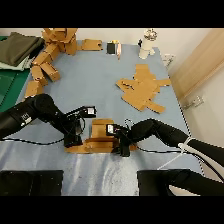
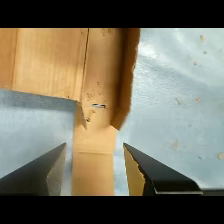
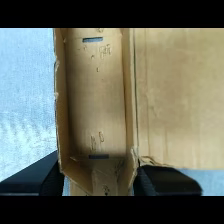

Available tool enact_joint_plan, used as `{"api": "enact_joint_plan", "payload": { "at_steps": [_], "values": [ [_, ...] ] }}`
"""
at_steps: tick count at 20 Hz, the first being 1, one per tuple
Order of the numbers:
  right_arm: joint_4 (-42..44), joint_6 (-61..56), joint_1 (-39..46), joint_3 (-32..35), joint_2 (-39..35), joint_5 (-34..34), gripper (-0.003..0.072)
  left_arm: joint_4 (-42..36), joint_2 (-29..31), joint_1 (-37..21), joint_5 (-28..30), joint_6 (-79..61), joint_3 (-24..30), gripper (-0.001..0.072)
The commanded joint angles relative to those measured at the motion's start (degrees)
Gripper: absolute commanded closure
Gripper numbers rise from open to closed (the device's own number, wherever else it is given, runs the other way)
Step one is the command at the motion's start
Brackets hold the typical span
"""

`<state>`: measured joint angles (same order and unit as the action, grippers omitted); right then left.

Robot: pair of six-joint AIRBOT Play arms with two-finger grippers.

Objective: Fold the box.

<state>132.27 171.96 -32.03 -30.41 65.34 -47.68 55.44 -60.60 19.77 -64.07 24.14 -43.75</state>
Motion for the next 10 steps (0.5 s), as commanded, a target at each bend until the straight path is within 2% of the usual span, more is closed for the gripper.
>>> {"api": "enact_joint_plan", "payload": {
  "at_steps": [1,10],
  "values": [
    [0.0,0.0,0.0,0.0,0.0,0.0,0.0218,1.4,-1.3,2.2,5.8,-0.3,0.7,0.0164],
    [0.0,0.0,0.0,0.0,0.0,0.0,0.0218,-0.2,-1.6,1.9,7.6,-1.3,0.7,0.0164]
  ]
}}
